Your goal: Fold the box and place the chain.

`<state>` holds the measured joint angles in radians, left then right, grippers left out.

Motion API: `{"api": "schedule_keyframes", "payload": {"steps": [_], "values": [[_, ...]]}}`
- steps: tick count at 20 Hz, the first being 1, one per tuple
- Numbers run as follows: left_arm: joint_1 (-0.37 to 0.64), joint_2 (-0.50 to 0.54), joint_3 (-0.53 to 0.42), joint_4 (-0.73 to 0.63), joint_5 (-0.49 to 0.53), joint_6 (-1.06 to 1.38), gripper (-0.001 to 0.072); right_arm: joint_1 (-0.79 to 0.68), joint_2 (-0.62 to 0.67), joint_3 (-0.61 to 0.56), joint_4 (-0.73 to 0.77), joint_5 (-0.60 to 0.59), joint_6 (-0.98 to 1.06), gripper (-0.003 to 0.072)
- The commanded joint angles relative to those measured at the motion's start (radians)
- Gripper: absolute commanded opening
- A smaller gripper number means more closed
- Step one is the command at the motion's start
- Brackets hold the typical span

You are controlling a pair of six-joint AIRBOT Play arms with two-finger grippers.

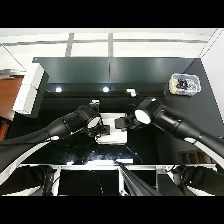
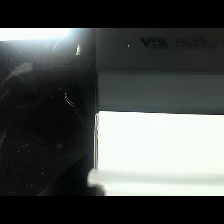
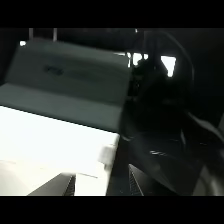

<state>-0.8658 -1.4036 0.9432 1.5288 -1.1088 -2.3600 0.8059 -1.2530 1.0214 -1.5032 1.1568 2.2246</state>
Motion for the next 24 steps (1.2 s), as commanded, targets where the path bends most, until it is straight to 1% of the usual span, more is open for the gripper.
{"api": "schedule_keyframes", "payload": {"steps": [1, 4, 6, 8, 9, 10, 12, 13, 14, 15, 16, 18, 20, 22, 23, 24], "values": [[0.0, -0.001, 0.0, 0.003, 0.001, 0.0, 0.0032, -0.062, 0.084, 0.002, -0.051, 0.066, -0.076, 0.0386], [0.0, -0.001, 0.0, 0.004, 0.001, 0.0, 0.0032, -0.143, 0.166, 0.002, -0.153, 0.106, -0.135, 0.0386], [0.0, -0.001, 0.0, 0.004, 0.001, 0.0, 0.0032, -0.227, 0.212, 0.002, -0.253, 0.107, -0.172, 0.0386], [0.0, -0.001, 0.0, 0.007, 0.001, 0.0, 0.0033, -0.33, 0.224, 0.002, -0.359, 0.091, -0.18, 0.0386], [0.0, -0.001, 0.0, 0.008, 0.001, 0.0, 0.0032, -0.389, 0.222, 0.002, -0.386, 0.061, -0.192, 0.0387], [0.0, -0.001, 0.0, 0.011, 0.001, 0.0, 0.0032, -0.462, 0.222, 0.002, -0.393, 0.003, -0.198, 0.0386], [0.0, -0.001, 0.0, 0.016, 0.001, 0.0, 0.0032, -0.6, 0.219, 0.002, -0.39, -0.146, -0.201, 0.0387], [0.0, -0.001, 0.0, 0.016, 0.001, 0.0, 0.0033, -0.66, 0.212, 0.002, -0.378, -0.22, -0.221, 0.0405], [0.0, -0.001, 0.0, 0.016, 0.001, 0.0, 0.0032, -0.72, 0.196, 0.002, -0.353, -0.293, -0.251, 0.0673], [0.0, -0.001, 0.0, 0.016, 0.001, 0.0, 0.0032, -0.768, 0.173, 0.003, -0.322, -0.34, -0.28, 0.0687], [0.0, -0.001, 0.0, 0.017, 0.001, 0.0, 0.0033, -0.816, 0.137, 0.011, -0.285, -0.369, -0.287, 0.0687], [0.0, -0.001, 0.0, 0.027, 0.001, 0.0, 0.0032, -0.9, 0.039, 0.061, -0.173, -0.372, -0.287, 0.0687], [0.0, -0.001, 0.0, 0.027, 0.002, 0.0, 0.0032, -0.971, -0.072, 0.14, -0.08, -0.346, -0.286, 0.0687], [0.0, -0.001, 0.0, 0.027, 0.002, 0.0, 0.0032, -1.024, -0.181, 0.231, -0.042, -0.295, -0.283, 0.0679], [0.0, -0.001, 0.0, 0.028, 0.001, 0.0, 0.0032, -1.048, -0.229, 0.275, -0.029, -0.265, -0.271, 0.0655], [0.0, -0.001, 0.0, 0.028, 0.001, 0.0, 0.0033, -1.069, -0.274, 0.319, -0.03, -0.232, -0.249, 0.0649]]}}
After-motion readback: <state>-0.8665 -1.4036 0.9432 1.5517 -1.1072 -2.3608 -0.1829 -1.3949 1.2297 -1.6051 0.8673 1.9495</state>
